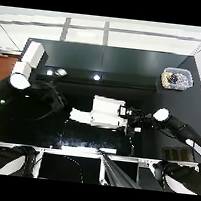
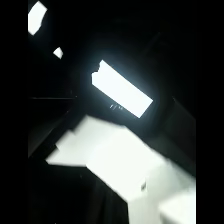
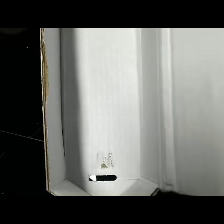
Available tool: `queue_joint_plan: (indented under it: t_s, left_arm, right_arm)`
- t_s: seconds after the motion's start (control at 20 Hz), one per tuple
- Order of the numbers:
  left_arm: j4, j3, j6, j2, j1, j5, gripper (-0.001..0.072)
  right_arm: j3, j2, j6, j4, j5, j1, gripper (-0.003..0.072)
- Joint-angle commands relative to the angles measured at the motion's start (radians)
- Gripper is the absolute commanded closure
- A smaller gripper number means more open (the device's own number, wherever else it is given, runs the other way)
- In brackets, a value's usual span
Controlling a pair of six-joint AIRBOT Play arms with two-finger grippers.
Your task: Fold the box and place the chain.
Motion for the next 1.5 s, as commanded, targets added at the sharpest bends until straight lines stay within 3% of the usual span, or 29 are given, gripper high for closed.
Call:
queue_joint_plan:
  t_s: [0.0, 0.3, 0.5, 0.6, 0.9, 1.2, 1.25, 1.3, 1.35, 1.45]
  left_arm:
    - [0.059, -0.035, -0.409, 0.011, 0.196, -0.08, 0.068]
    - [-0.227, -0.121, -0.42, -0.163, 0.192, -0.177, 0.0683]
    - [-0.332, -0.118, -0.374, -0.323, 0.074, -0.155, 0.0683]
    - [-0.372, -0.116, -0.371, -0.364, 0.003, -0.092, 0.0684]
    - [-0.421, -0.03, -0.298, -0.372, -0.098, -0.068, 0.0684]
    - [-0.428, 0.061, -0.17, -0.364, -0.098, -0.204, 0.0681]
    - [-0.428, 0.078, -0.167, -0.361, -0.098, -0.22, 0.0611]
    - [-0.428, 0.092, -0.167, -0.36, -0.098, -0.23, 0.0378]
    - [-0.427, 0.105, -0.167, -0.36, -0.098, -0.243, 0.0045]
    - [-0.424, 0.116, -0.168, -0.36, -0.1, -0.261, 0.0005]
  right_arm:
    - [0.0, 0.0, 0.001, 0.0, -0.001, 0.001, 0.0214]
    - [0.0, 0.0, 0.001, 0.0, -0.002, 0.001, 0.0214]
    - [0.0, 0.0, 0.002, 0.0, -0.002, 0.001, 0.0214]
    - [0.0, 0.0, 0.002, 0.0, -0.002, 0.001, 0.0214]
    - [0.0, 0.0, 0.002, 0.0, -0.002, 0.001, 0.0214]
    - [0.0, 0.0, 0.002, 0.0, -0.002, 0.001, 0.0214]
    - [0.0, 0.0, 0.002, 0.0, -0.001, 0.001, 0.0214]
    - [0.0, 0.0, 0.002, 0.0, -0.002, 0.001, 0.0214]
    - [0.0, 0.0, 0.002, 0.0, -0.002, 0.001, 0.0214]
    - [0.0, 0.0, 0.002, 0.0, -0.002, 0.001, 0.0214]
